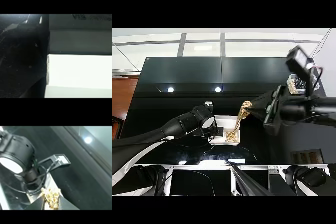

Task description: Fold the box and place the chain.

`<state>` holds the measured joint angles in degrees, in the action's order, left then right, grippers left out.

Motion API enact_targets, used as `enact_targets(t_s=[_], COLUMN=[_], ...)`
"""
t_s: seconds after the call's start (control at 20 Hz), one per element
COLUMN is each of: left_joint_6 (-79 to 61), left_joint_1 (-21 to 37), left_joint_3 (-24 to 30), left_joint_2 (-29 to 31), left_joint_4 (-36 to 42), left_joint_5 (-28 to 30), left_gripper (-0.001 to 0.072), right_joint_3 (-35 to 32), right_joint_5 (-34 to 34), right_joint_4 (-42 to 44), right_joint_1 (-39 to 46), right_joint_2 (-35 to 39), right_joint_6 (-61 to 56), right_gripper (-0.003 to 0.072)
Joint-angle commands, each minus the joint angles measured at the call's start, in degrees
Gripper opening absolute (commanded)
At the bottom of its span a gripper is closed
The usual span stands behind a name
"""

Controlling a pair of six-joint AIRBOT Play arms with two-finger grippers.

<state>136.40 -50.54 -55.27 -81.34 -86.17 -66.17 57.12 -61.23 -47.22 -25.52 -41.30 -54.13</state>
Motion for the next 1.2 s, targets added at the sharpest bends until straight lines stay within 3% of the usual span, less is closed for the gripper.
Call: enact_targets(t_s=[0.0,0.15,0.5,0.85,1.15], left_joint_6=[-0.04,-0.07,-0.07,-0.07,-0.04], left_joint_1=[0.02,0.02,0.02,0.02,0.02], left_joint_3=[0.02,0.02,0.02,0.02,0.02], left_joint_2=[0.02,0.02,0.02,0.02,0.02], left_joint_4=[-0.11,-0.13,-0.13,-0.11,-0.11], left_joint_5=[-0.15,-0.15,-0.13,-0.13,-0.11], left_gripper=[0.0022,0.0022,0.0022,0.0022,0.0022], right_joint_3=[3.50,3.50,2.38,-5.25,-15.82], right_joint_5=[-7.80,-10.84,-10.75,-8.07,3.72], right_joint_4=[0.26,1.38,14.56,13.55,11.96], right_joint_1=[2.60,2.91,2.89,2.60,-0.39], right_joint_2=[0.04,0.04,-3.76,-9.99,-10.60], right_joint_6=[-3.43,-4.24,-7.39,-8.59,-10.29], right_gripper=[0.0007,0.0007,0.0007,0.0008,0.0009])
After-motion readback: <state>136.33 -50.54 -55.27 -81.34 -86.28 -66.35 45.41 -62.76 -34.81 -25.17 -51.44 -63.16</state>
